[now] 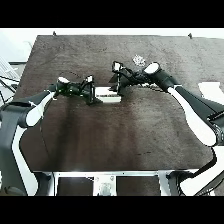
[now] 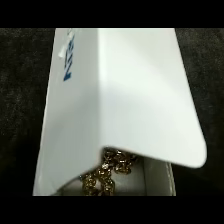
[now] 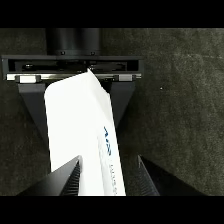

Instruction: Fold the box and place the chain.

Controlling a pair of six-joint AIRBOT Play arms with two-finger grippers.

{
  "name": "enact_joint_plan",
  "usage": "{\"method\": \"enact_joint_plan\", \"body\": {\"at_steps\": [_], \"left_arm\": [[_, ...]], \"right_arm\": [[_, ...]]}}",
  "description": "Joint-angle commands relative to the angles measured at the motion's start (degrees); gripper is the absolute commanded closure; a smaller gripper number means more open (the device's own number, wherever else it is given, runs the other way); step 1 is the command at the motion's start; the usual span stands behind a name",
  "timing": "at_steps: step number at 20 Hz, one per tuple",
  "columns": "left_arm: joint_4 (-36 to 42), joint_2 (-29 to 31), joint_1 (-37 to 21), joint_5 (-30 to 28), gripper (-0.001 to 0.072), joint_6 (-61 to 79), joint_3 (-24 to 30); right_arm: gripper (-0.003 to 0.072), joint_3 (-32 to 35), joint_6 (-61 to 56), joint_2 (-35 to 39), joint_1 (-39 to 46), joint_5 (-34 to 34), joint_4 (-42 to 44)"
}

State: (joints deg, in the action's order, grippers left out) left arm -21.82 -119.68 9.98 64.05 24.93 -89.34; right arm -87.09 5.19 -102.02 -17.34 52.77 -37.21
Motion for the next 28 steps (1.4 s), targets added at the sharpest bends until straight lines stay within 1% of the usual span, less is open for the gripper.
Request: {"method": "enact_joint_plan", "body": {"at_steps": [1,4,8,14,15,16,21,27,28], "left_arm": [[0.0,0.0,0.0,0.0,0.0353,0.0,0.0],[0.0,0.0,0.0,0.0,0.0353,0.0,0.0],[0.0,0.0,0.0,0.0,0.0353,0.0,0.0],[0.0,0.0,0.0,0.0,0.0353,0.0,0.0],[0.0,0.0,0.0,0.0,0.0353,0.0,0.0],[0.0,0.0,0.0,0.0,0.0353,0.0,0.0],[0.0,0.0,0.0,0.0,0.0353,0.0,0.0],[0.0,0.0,0.0,0.0,0.0353,0.0,0.0],[0.0,0.0,0.0,0.0,0.0353,0.0,0.0]], "right_arm": [[0.0269,0.4,0.0,-0.3,0.0,-1.4,-1.2],[0.0269,0.9,0.0,-0.9,0.0,-3.8,-1.2],[0.0275,1.1,-0.2,-1.0,-0.6,-3.7,-1.1],[0.0278,4.2,-0.5,-1.0,-2.2,-3.7,-0.9],[0.0317,4.6,-0.5,-1.0,-2.4,-3.7,-0.8],[0.0318,5.0,-0.5,-1.0,-2.5,-3.7,-0.7],[0.0318,6.6,-0.4,-1.0,-2.5,-3.7,-0.7],[0.0313,6.8,-0.4,-1.0,-2.2,-3.7,0.2],[0.0291,6.8,-0.4,-1.0,-2.2,-3.7,1.3]]}}
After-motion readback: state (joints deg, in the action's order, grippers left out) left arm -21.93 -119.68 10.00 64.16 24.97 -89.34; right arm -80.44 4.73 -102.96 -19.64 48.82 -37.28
